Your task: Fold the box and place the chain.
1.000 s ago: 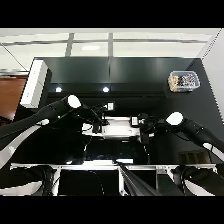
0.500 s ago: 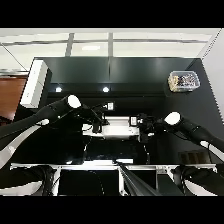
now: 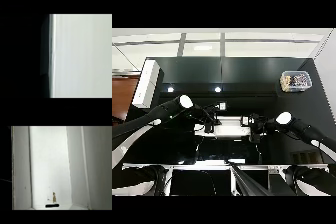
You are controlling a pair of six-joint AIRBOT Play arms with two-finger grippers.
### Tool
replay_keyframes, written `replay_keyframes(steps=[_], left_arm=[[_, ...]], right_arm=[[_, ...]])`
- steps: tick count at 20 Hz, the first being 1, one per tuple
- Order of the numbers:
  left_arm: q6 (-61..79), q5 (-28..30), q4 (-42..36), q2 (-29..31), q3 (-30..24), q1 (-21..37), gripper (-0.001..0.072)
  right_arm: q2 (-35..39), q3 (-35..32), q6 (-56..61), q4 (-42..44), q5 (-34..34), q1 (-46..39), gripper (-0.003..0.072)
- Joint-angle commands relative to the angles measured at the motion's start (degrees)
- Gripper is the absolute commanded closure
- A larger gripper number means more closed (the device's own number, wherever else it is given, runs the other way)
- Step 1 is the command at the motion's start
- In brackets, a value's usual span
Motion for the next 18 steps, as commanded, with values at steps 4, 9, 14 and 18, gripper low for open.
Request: replay_keyframes(steps=[4,9,14,18], left_arm=[[0.0,0.1,0.0,0.0,0.0,0.0,0.0685],[0.0,0.0,0.0,0.0,0.0,0.0,0.0685],[0.0,0.0,0.0,0.0,0.0,0.0,0.0685],[0.0,0.1,0.0,0.0,0.0,0.0,0.0685]], right_arm=[[-0.8,0.0,0.0,-0.2,0.0,0.0,-0.0016],[-0.8,0.0,0.0,-0.2,0.3,0.0,-0.0017],[-0.8,0.0,-0.5,0.7,2.2,-1.0,-0.0016],[-0.8,0.0,-0.5,0.9,2.0,-1.1,-0.0016]])
